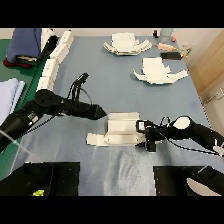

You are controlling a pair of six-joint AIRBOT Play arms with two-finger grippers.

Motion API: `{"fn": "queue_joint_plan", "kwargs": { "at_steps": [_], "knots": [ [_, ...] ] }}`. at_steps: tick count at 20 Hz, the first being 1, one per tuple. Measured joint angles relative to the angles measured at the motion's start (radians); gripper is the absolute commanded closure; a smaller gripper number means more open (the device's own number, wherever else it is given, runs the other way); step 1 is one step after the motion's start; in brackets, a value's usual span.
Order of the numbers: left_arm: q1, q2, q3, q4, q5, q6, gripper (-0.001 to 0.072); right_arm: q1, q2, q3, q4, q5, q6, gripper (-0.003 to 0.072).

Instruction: Fold the box.

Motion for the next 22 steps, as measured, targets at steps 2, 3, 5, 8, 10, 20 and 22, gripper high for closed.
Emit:
{"fn": "queue_joint_plan", "kwargs": {
  "at_steps": [2,3,5,8,10,20,22],
  "knots": [
    [0.014,0.066,0.001,0.137,-0.085,0.048,0.0696,0.0,0.0,0.0,0.0,0.0,0.0,0.0104],
    [0.018,0.092,0.001,0.181,-0.116,0.085,0.0696,0.0,0.0,0.0,0.0,0.0,0.0,0.0104],
    [0.017,0.134,0.001,0.24,-0.163,0.184,0.0693,0.0,0.0,0.0,0.0,0.0,0.0,0.0104],
    [-0.016,0.166,-0.003,0.282,-0.196,0.369,0.0133,0.0,0.0,0.0,0.0,0.001,0.0,0.0104],
    [-0.013,0.174,-0.035,0.282,-0.169,0.474,0.004,0.0,0.0,0.0,0.0,0.001,0.0,0.0104],
    [-0.07,0.026,-0.27,0.048,0.094,1.042,0.0039,0.0,0.0,0.0,-0.001,0.001,0.0,0.0104],
    [-0.102,-0.023,-0.279,0.002,0.14,1.1,0.004,0.0,0.0,0.0,-0.001,0.001,0.0,0.0104]
  ]
}}
